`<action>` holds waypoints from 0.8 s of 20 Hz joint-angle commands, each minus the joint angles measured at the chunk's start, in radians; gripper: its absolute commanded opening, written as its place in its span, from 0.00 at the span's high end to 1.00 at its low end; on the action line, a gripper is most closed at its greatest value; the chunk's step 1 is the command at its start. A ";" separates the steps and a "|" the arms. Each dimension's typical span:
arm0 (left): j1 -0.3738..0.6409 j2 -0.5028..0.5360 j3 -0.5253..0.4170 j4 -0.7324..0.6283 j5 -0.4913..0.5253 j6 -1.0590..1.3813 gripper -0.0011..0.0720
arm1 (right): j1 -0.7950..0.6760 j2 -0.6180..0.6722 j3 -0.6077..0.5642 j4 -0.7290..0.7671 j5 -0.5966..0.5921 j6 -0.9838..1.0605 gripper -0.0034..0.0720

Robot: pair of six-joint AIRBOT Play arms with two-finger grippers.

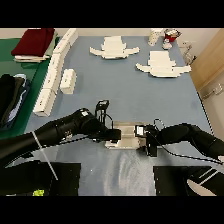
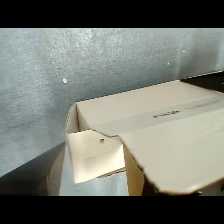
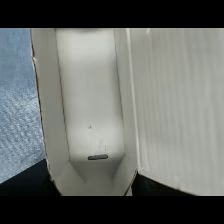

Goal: Fold the box.

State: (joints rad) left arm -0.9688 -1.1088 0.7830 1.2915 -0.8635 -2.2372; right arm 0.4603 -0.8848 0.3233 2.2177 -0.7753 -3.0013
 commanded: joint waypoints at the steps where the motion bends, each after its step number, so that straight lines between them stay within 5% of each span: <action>1: -0.040 -0.074 0.076 0.057 -0.080 -0.083 0.26 | 0.000 0.001 0.000 0.000 0.000 0.000 0.35; 16: -0.098 -0.226 0.212 0.098 -0.191 -0.218 0.26 | 0.000 0.001 0.000 0.000 0.000 0.000 0.35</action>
State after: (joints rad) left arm -1.0573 -1.3071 0.9726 1.3758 -1.0126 -2.4432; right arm 0.4603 -0.8848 0.3233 2.2173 -0.7753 -3.0013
